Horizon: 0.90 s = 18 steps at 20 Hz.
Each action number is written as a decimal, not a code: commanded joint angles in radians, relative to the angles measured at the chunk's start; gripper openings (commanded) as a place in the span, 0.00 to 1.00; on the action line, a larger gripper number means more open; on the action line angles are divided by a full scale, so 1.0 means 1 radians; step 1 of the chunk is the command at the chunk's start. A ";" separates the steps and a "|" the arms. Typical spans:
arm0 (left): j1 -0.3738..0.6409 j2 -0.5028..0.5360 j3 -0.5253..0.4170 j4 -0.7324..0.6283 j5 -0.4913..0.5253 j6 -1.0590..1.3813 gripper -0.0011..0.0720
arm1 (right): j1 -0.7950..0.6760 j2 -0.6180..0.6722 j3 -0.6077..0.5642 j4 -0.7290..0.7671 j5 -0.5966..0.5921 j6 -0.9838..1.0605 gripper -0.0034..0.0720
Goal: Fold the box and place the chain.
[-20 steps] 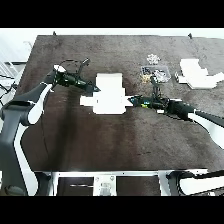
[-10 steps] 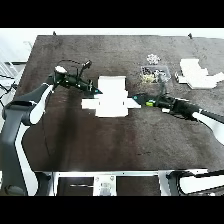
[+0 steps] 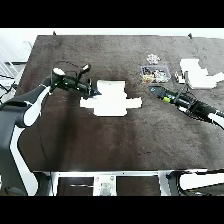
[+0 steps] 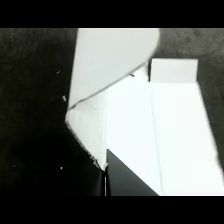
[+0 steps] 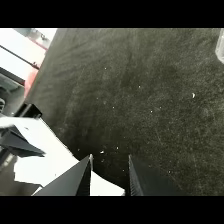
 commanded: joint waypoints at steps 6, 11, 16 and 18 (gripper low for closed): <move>0.000 0.008 -0.050 -0.031 0.097 0.130 0.03 | -0.001 0.000 0.000 -0.021 0.018 -0.053 0.42; 0.000 0.008 -0.074 -0.041 0.079 0.131 0.03 | 0.017 0.000 0.000 -0.053 0.018 -0.106 0.42; 0.000 0.008 -0.079 -0.040 0.073 0.131 0.04 | 0.032 0.000 0.000 -0.117 0.017 -0.137 0.47; 0.000 0.008 -0.079 -0.038 0.072 0.131 0.04 | 0.048 0.001 0.001 -0.119 0.017 -0.232 0.48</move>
